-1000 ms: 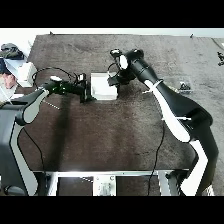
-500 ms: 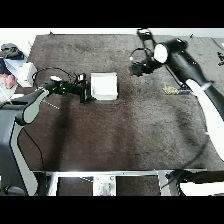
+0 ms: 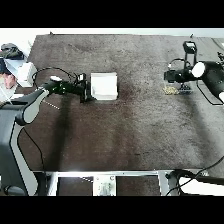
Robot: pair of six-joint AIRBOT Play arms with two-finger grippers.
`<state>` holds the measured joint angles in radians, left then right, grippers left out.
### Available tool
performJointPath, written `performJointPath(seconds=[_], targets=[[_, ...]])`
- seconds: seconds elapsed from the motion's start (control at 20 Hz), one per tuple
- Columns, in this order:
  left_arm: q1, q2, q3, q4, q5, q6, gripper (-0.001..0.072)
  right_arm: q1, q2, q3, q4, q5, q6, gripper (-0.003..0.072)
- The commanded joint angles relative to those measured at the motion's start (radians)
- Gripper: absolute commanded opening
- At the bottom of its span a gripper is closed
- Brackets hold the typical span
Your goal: Fold the box and place the chain.
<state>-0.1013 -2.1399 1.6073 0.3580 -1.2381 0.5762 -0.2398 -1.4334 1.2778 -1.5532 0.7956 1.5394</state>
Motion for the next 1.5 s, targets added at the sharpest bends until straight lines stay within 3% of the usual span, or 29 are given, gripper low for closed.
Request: performJointPath(seconds=[0.0, 0.45, 0.75, 1.3, 1.35, 1.4, 1.45], targets=[[0.0, 0.001, 0.0, 0.0, 0.0, 0.0, 0.0204, -0.105, -0.088, 0.052, 0.071, 0.103, -0.114, 0.0292], [0.0, 0.001, 0.0, 0.0, 0.0, 0.0, 0.0205, -0.126, -0.381, 0.399, 0.033, 0.315, -0.187, 0.029], [0.0, 0.001, 0.0, 0.0, 0.0, 0.0, 0.0205, -0.122, -0.425, 0.409, 0.097, 0.306, -0.243, 0.0291], [0.0, 0.001, 0.0, 0.0, 0.0, 0.0, 0.0205, -0.075, -0.471, 0.409, 0.056, 0.338, -0.261, 0.0257], [0.0, 0.001, 0.0, 0.0, 0.0, 0.0, 0.0204, -0.075, -0.47, 0.41, 0.051, 0.338, -0.261, 0.013], [0.0, 0.001, 0.0, 0.0, 0.0, 0.0, 0.0205, -0.075, -0.468, 0.41, 0.048, 0.338, -0.261, 0.0056], [0.0, 0.001, 0.0, 0.0, 0.0, 0.0, 0.0205, -0.075, -0.465, 0.41, 0.046, 0.338, -0.261, 0.0053]])
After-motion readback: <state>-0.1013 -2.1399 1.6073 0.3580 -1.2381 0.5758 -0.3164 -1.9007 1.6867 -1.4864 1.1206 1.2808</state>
